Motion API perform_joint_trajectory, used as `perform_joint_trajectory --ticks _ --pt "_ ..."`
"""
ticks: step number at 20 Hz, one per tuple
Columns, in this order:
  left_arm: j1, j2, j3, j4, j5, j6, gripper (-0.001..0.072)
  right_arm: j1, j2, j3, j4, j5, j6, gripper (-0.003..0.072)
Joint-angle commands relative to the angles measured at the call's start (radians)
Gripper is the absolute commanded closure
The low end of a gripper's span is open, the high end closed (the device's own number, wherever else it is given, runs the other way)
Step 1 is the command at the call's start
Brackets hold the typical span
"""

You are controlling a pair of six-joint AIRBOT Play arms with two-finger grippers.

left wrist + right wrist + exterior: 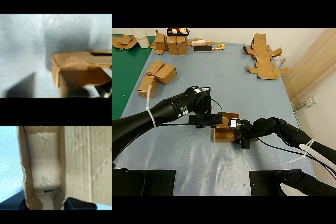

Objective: Fold the box.

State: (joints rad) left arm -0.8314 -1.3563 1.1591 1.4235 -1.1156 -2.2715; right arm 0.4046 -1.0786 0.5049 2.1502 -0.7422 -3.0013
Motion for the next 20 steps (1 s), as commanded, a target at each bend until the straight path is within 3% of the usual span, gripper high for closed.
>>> perform_joint_trajectory --ticks 1,4,7,10,11,12,14,16,20 --pt "0.051 0.024 0.001 0.04 -0.06 0.115 0.0697 0.001 0.0 0.0 0.0 0.0 0.0 0.0215" --pt "0.113 0.048 -0.029 -0.047 -0.009 0.425 0.0699 0.001 0.0 0.0 0.0 -0.001 0.0 0.0215" --pt "0.259 0.08 -0.141 -0.42 0.01 0.972 0.0699 0.001 0.0 0.0 0.0 0.0 0.0 0.0215" --pt "0.491 0.044 -0.247 -0.908 -0.146 1.667 0.0699 0.001 0.0 0.0 0.0 0.0 0.0 0.0215" --pt "0.571 0.004 -0.25 -1.023 -0.214 1.839 0.0698 0.001 0.0 0.0 0.0 0.0 0.0 0.0214" --pt "0.636 -0.032 -0.25 -1.088 -0.207 1.925 0.0698 0.001 0.0 0.0 0.0 0.001 0.0 0.0215" --pt "0.726 -0.096 -0.25 -1.17 -0.053 2.023 0.0697 0.001 0.0 0.0 -0.001 0.0 0.0 0.0215" --pt "0.745 -0.116 -0.25 -1.162 0.084 2.064 0.0699 0.001 0.0 0.0 -0.001 0.0 0.0 0.0215" --pt "0.647 -0.04 -0.308 -1.078 0.082 2.303 0.07 0.001 0.0 0.0 -0.001 0.0 0.0 0.0215"
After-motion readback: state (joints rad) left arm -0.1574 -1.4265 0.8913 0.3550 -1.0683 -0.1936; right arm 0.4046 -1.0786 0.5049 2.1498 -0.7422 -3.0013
